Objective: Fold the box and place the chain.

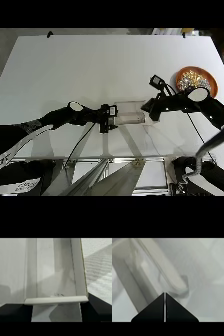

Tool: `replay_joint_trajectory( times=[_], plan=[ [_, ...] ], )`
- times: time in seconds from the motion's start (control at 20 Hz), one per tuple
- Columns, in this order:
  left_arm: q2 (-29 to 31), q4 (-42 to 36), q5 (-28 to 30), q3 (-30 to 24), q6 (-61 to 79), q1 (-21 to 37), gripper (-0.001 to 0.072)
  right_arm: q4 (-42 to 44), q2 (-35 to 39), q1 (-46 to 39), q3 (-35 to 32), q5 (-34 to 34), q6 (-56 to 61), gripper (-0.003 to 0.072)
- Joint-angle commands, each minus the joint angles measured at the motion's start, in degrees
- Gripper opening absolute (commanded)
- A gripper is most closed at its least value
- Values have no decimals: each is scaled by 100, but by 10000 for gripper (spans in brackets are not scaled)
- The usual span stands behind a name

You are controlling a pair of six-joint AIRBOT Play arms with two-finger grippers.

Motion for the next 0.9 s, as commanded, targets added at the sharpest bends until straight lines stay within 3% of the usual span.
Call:
replay_joint_trajectory(
  times=[0.0,0.05,0.15,0.25,0.3,0.35,0.45,0.85],
  plan=[
    [0,-4,2,0,-9,0,170,-2096,101,-7,46,485,-761,11],
    [0,-4,2,0,-9,0,170,-2409,101,-7,44,507,-1010,11],
    [0,-4,2,0,-9,0,170,-2201,28,-7,11,452,-1604,25],
    [0,-4,2,0,-9,0,170,-1322,-81,-7,-125,264,-2485,283],
    [0,-4,2,0,-9,0,170,-1027,-87,-7,-199,168,-2931,284],
    [0,-4,2,0,-9,0,170,-872,-87,-7,-249,85,-3268,234],
    [0,-4,2,0,-9,0,170,-839,-92,-7,-293,50,-3445,35],
    [0,-4,2,0,-9,0,170,-138,-101,-7,-487,-85,-3762,32]
  ],
)
